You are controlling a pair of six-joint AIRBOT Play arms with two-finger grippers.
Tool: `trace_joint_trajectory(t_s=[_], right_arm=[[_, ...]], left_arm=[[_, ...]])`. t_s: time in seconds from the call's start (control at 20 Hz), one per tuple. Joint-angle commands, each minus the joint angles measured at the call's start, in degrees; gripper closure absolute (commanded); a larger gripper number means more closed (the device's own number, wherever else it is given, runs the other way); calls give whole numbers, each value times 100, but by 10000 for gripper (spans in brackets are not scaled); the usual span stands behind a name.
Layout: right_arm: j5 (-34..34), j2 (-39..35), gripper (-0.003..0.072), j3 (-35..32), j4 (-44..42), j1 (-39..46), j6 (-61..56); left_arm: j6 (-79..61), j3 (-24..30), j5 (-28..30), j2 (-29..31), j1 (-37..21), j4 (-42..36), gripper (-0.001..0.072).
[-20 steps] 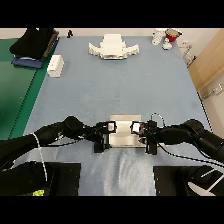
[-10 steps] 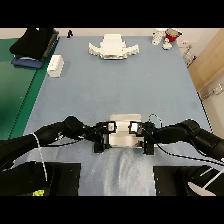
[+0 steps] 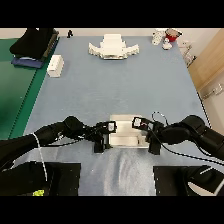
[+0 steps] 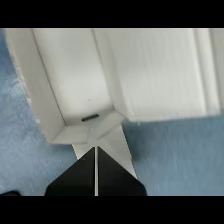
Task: Fold the box.
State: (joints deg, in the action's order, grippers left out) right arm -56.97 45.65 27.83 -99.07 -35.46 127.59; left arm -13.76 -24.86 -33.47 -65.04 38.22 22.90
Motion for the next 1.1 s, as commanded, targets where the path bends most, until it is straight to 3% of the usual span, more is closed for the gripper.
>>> trace_joint_trajectory(t_s=[0.0, 0.15, 0.2, 0.35, 0.5, 0.6, 0.8, 1.05], right_arm=[[-1657, -275, 670, 380, 1740, 15, -2562], [-2192, -505, 684, 442, 3237, 186, -4918], [-2385, -483, 685, 435, 3355, 476, -5414], [-2194, -140, 685, 426, 2192, 1869, -5412], [-1738, 481, 685, 417, 105, 3316, -4188], [-1681, 916, 685, 367, -1152, 3836, -3491], [-1515, 1421, 685, 81, -1617, 3790, -3235], [-1589, 1191, 685, 42, -2350, 3333, -2955]], left_arm=[[-13, -2, 7, -2, 2, 4, 183], [-13, -2, 7, -2, 2, 4, 183], [-13, -2, 4, -2, 2, 4, 183], [-13, -2, 7, -2, 2, 4, 183], [-13, -2, 4, -2, 2, 4, 183], [-13, -2, 4, -2, 2, 4, 183], [-13, -2, 4, -2, 2, 4, 183], [-13, -2, 4, -2, 2, 4, 183]])
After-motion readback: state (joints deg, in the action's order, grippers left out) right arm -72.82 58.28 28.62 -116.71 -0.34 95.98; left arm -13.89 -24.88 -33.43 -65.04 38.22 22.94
